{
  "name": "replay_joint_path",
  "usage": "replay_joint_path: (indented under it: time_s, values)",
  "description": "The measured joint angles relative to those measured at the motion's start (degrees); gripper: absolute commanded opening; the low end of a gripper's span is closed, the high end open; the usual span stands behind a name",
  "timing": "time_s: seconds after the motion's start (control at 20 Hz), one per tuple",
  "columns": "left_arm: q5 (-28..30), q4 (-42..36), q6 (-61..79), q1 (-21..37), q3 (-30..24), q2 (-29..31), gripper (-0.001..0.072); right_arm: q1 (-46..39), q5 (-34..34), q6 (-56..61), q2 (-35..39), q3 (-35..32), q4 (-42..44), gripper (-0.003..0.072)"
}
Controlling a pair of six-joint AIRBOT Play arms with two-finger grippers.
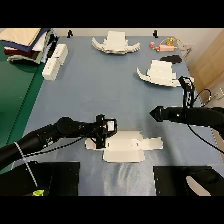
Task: Fold the box.
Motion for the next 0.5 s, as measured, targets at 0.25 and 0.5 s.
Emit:
replay_joint_path:
  time_s: [0.25,0.5]
  values:
    - [-2.80,-0.02,-0.55,-0.24,-0.37,0.07,0.0016,0.00,0.00,-0.02,0.00,0.02,0.02,0.0514]
    - [-7.19,0.07,-4.85,-0.28,-0.42,0.04,0.0015,0.00,-0.02,-0.02,0.00,0.02,0.02,0.0514]
